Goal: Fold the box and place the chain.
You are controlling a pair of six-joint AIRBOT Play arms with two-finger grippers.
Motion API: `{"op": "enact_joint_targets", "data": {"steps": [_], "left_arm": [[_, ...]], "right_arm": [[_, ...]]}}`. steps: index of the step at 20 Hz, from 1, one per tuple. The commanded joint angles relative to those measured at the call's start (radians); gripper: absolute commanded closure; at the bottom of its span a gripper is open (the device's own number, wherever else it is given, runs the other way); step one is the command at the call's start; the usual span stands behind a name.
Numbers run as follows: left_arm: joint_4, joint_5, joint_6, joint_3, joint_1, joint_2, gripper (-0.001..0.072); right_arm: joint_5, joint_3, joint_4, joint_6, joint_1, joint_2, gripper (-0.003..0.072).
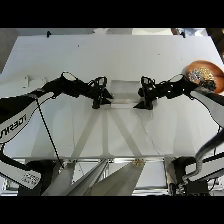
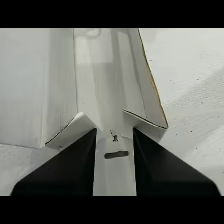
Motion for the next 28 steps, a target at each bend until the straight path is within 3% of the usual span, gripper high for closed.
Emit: {"op": "enact_joint_targets", "data": {"steps": [1,4,7,9,12,13,15,18,23,28], "left_arm": [[-0.013,-0.010,0.000,0.000,0.000,0.000,0.0425],[-0.013,-0.008,0.000,0.000,0.000,0.000,0.0308],[-0.013,0.000,-0.005,0.000,-0.003,0.000,0.0285],[-0.014,0.048,-0.074,0.000,-0.013,0.000,0.0186],[-0.017,0.060,-0.095,0.000,-0.027,-0.001,0.0185],[-0.016,0.058,-0.105,0.000,-0.027,0.000,0.0236],[-0.007,0.040,-0.125,0.000,-0.021,0.008,0.0472],[0.012,-0.008,-0.159,0.000,0.000,0.034,0.0694],[0.100,-0.089,-0.179,0.000,0.077,0.137,0.0696],[0.336,-0.087,-0.603,0.000,0.187,0.260,0.0697]], "right_arm": [[-0.001,0.000,0.001,0.001,0.000,0.000,0.0170],[-0.001,0.000,0.001,0.001,0.000,0.000,0.0170],[-0.001,0.000,0.001,0.001,0.000,0.000,0.0170],[-0.001,0.000,0.001,0.001,0.000,0.000,0.0170],[-0.001,0.000,0.001,0.001,0.000,0.000,0.0170],[-0.001,0.000,0.001,0.001,0.000,0.000,0.0170],[-0.001,0.000,0.001,0.001,0.000,0.000,0.0170],[-0.001,0.000,0.001,0.001,0.000,0.000,0.0170],[-0.001,0.000,0.001,0.001,0.000,0.000,0.0170],[-0.001,0.000,0.001,0.001,0.000,0.000,0.0170]]}}
